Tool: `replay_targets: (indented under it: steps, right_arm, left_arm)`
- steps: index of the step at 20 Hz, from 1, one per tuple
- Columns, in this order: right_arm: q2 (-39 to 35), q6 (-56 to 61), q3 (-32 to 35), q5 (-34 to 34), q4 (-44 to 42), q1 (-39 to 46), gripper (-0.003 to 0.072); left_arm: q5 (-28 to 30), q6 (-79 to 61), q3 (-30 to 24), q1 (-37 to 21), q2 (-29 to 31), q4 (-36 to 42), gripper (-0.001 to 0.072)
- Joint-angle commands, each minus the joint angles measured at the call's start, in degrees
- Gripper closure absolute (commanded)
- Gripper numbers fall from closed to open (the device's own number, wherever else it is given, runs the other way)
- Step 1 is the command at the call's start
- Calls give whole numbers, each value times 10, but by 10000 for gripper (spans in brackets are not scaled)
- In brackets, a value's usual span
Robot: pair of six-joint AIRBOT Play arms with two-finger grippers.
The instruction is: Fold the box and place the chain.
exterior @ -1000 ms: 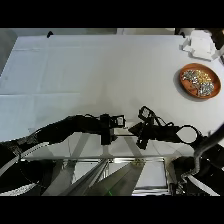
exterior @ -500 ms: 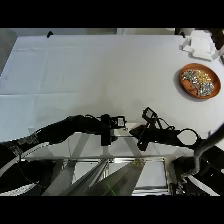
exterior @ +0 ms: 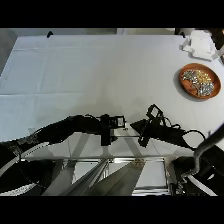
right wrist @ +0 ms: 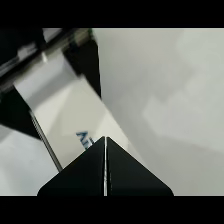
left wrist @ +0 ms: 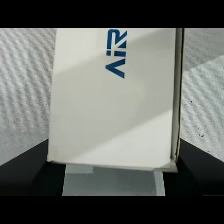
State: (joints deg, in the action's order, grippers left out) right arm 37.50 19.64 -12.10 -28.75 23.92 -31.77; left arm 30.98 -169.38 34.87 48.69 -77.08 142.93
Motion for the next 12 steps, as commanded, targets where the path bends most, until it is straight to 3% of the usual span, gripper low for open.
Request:
replay_targets:
  steps: [1,3,5,7,8,12]
  right_arm:
    - [-40,22,-30,7,-2,0,674]
    - [-40,155,-77,-5,123,0,675]
    - [-38,358,-141,-59,336,0,675]
    - [-27,543,-217,-194,558,8,676]
    - [-19,583,-253,-269,617,24,676]
    - [45,610,-353,-526,640,150,676]
  left_arm:
    - [-2,-1,0,0,0,-1,396]
    - [-2,-1,0,0,0,-1,396]
    - [-2,-1,0,0,0,0,396]
    - [-2,-1,0,0,0,0,396]
    - [-2,-1,0,0,0,0,396]
    - [-2,-1,0,0,0,0,396]
